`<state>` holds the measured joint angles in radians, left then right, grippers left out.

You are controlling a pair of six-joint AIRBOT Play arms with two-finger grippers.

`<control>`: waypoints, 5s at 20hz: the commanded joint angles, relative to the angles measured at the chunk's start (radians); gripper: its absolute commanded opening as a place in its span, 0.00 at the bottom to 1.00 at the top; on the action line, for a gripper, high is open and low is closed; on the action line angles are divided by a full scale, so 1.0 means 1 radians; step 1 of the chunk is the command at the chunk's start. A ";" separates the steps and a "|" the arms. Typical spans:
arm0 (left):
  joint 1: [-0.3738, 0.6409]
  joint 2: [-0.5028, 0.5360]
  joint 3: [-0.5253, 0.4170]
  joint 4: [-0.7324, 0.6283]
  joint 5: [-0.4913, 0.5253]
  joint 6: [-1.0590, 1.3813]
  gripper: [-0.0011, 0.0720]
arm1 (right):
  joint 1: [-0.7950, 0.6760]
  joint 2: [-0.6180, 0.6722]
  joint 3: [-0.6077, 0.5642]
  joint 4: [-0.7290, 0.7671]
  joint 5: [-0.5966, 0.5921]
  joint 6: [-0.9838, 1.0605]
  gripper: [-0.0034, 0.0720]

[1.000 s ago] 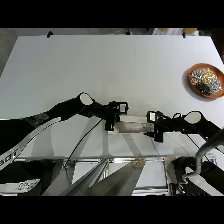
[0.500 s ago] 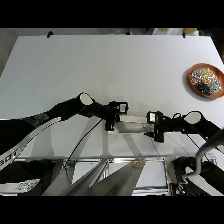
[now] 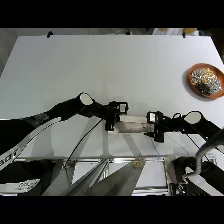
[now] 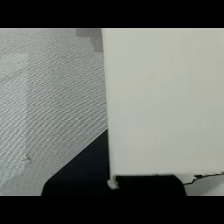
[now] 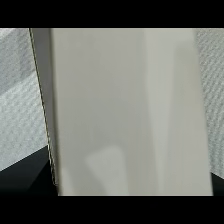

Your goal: Fold the box and place the chain.

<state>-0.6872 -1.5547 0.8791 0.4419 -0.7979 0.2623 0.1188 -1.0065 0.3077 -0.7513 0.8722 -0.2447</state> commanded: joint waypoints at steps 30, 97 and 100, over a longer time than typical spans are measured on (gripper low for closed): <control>-0.262 0.388 0.000 0.578 -0.092 -0.766 0.02 | 0.000 0.001 0.000 0.000 0.000 0.000 0.59; -0.144 0.227 -0.116 0.443 0.120 -0.467 0.37 | 0.000 0.001 0.000 0.000 0.000 0.000 0.59; -0.153 0.225 -0.116 0.424 0.126 -0.467 0.37 | 0.000 0.001 0.000 0.000 0.000 0.000 0.59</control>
<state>-0.8310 -1.3285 0.7631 0.8860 -0.6895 -0.2119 0.1188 -1.0065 0.3077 -0.7521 0.8726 -0.2447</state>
